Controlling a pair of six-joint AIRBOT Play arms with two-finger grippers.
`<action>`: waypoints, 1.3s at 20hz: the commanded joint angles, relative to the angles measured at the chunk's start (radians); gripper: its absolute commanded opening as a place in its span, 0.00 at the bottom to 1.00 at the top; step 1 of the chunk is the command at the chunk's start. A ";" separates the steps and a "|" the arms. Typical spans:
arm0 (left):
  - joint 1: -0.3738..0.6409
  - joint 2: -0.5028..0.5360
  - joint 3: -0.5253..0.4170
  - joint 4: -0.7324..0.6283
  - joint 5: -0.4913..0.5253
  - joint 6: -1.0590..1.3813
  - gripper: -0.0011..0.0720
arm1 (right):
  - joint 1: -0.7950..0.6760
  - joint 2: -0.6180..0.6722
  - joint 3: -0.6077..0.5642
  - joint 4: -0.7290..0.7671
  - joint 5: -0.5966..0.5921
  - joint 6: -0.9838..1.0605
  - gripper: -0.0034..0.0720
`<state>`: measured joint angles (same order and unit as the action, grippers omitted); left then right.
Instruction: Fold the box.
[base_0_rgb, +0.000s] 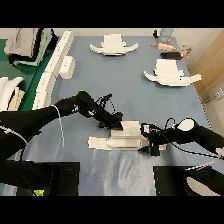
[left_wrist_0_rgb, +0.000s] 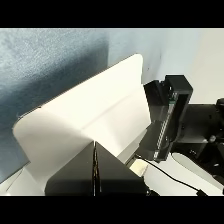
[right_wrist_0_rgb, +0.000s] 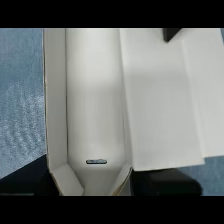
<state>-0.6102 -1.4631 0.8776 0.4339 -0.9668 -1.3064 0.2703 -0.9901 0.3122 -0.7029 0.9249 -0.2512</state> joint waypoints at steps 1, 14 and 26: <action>0.001 -0.002 0.000 0.007 -0.001 0.005 0.04 | 0.000 -0.001 0.001 0.000 0.000 0.000 0.77; 0.030 0.420 0.061 0.279 -0.060 0.099 0.03 | 0.000 -0.001 0.001 0.000 0.000 0.000 0.77; -0.194 0.914 -0.257 0.686 -0.063 0.307 0.06 | 0.000 -0.001 0.001 0.000 0.000 0.000 0.77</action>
<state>-0.7635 -0.6056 0.6788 1.0431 -1.0321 -1.1412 0.2703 -0.9909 0.3126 -0.7036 0.9245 -0.2520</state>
